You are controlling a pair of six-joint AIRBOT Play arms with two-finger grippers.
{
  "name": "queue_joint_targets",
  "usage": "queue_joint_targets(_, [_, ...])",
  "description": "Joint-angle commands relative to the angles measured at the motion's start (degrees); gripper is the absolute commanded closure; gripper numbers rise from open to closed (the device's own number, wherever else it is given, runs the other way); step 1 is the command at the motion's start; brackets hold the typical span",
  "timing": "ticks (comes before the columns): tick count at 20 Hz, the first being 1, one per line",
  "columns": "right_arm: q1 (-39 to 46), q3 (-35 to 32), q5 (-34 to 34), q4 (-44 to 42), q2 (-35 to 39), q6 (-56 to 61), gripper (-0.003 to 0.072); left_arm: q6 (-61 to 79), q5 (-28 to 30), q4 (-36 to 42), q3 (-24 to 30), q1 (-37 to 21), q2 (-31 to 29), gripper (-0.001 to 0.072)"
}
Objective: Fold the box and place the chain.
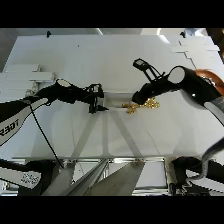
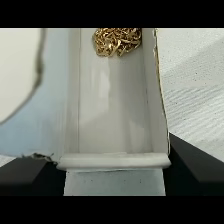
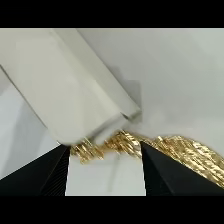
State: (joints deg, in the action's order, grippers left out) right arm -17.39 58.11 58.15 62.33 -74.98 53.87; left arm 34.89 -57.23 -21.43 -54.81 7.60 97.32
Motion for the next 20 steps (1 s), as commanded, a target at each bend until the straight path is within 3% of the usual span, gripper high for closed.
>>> queue_joint_targets(1, [5.16, 0.0, 5.09, 7.98, 1.38, 0.04, 0.0232, -0.02, 0.0, -0.02, -0.07, 0.02, -0.02, 0.0384])
queue_joint_targets(8, [8.59, -0.15, 1.68, 15.28, 1.16, -14.73, 0.0198, -0.02, 0.0, -0.02, -0.07, 0.0, -0.02, 0.0384])
queue_joint_targets(10, [7.52, -1.03, -1.2, 15.28, 1.09, -16.79, 0.005, -0.02, 0.0, -0.02, -0.07, 0.02, -0.02, 0.0384])
queue_joint_targets(19, [2.03, -4.44, -1.84, 12.52, -5.18, -18.32, 0.0054, -0.02, 0.0, -0.02, -0.07, 0.0, -0.02, 0.0384])
queue_joint_targets(20, [1.4, -4.44, -2.25, 12.44, -6.21, -18.29, 0.0092, -0.02, 0.0, -0.02, -0.07, 0.02, -0.02, 0.0384])
